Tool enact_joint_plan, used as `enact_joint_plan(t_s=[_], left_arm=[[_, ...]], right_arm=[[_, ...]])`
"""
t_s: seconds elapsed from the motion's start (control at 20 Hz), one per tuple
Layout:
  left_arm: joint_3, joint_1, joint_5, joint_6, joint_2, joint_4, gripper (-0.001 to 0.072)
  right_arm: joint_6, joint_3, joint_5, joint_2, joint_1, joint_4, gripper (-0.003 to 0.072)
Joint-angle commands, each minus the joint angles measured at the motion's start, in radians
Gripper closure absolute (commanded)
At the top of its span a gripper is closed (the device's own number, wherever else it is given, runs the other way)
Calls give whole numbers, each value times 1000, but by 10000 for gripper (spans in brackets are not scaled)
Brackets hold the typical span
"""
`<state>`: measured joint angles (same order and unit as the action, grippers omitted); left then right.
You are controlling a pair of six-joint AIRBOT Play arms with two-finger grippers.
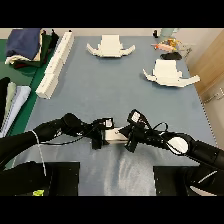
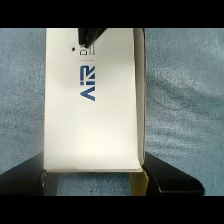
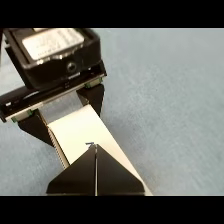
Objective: Fold the box.
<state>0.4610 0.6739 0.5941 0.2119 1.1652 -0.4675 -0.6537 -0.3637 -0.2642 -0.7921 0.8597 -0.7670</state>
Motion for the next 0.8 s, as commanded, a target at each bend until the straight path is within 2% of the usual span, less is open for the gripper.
enact_joint_plan(t_s=[0.0,0.1,0.2,0.35,0.45,0.5,0.75], left_arm=[[1,0,0,0,0,0,335],[1,0,0,0,0,0,336],[1,0,0,0,0,0,335],[1,0,0,0,0,0,335],[1,0,0,0,0,0,336],[1,0,0,0,0,0,335],[1,0,0,0,0,0,336]], right_arm=[[-11,-3,-11,-23,0,-11,682],[-18,-25,-18,-5,0,-26,682],[-164,-71,-93,4,-33,-163,682],[-621,-188,-414,-27,-150,-632,682],[-838,-277,-620,-49,-231,-909,682],[-909,-326,-695,-56,-275,-968,682],[-1109,-537,-1027,-147,-428,-952,682]])
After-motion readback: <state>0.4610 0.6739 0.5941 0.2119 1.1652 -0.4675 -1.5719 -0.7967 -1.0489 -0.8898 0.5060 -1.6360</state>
